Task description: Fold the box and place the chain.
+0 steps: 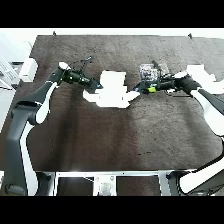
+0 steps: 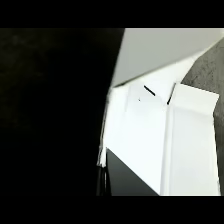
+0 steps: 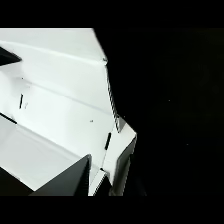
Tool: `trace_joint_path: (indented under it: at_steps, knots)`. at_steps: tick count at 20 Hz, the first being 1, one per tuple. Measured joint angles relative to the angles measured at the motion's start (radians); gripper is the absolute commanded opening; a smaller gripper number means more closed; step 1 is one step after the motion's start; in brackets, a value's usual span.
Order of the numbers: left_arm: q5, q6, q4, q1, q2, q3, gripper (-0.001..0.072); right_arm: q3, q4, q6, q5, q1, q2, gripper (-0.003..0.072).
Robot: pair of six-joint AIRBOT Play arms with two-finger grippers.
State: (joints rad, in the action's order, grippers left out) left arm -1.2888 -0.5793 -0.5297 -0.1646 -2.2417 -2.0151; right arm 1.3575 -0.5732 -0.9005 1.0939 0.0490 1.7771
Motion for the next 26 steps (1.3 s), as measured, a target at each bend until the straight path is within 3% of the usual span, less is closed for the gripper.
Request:
trace_joint_path:
  at_steps: [12, 19, 26]
  knots:
    - [-0.147, 0.368, 0.126, 0.035, 0.017, 0.042, 0.0016, 0.000, 0.059, 0.027, 0.041, 0.077, -0.047, 0.0290]
    - [0.026, 0.649, 0.227, 0.034, 0.161, 0.322, 0.0016, 0.000, 0.066, 0.033, 0.040, 0.078, -0.048, 0.0289]
    - [0.058, 0.811, 0.265, 0.030, 0.189, 0.402, 0.0016, 0.000, 0.068, 0.040, 0.040, 0.072, -0.048, 0.0288]
